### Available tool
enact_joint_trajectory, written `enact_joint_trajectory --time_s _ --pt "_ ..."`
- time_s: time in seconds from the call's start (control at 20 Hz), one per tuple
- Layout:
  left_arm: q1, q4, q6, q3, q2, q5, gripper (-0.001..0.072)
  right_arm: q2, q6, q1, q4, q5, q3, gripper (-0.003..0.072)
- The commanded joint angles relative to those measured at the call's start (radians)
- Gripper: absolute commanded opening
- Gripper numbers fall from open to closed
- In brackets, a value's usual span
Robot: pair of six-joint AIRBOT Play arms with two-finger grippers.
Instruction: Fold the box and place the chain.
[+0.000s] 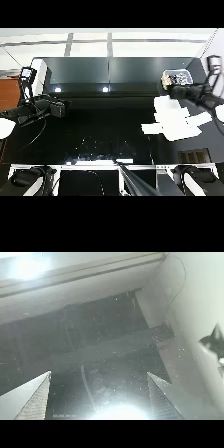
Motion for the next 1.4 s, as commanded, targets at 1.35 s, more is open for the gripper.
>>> enact_joint_trajectory --time_s 1.35 --pt "0.0 -0.008 -0.004 0.0 -0.002 0.003 0.0712 -0.739 -0.487 -0.731 -0.045 0.8 0.438 0.0431"
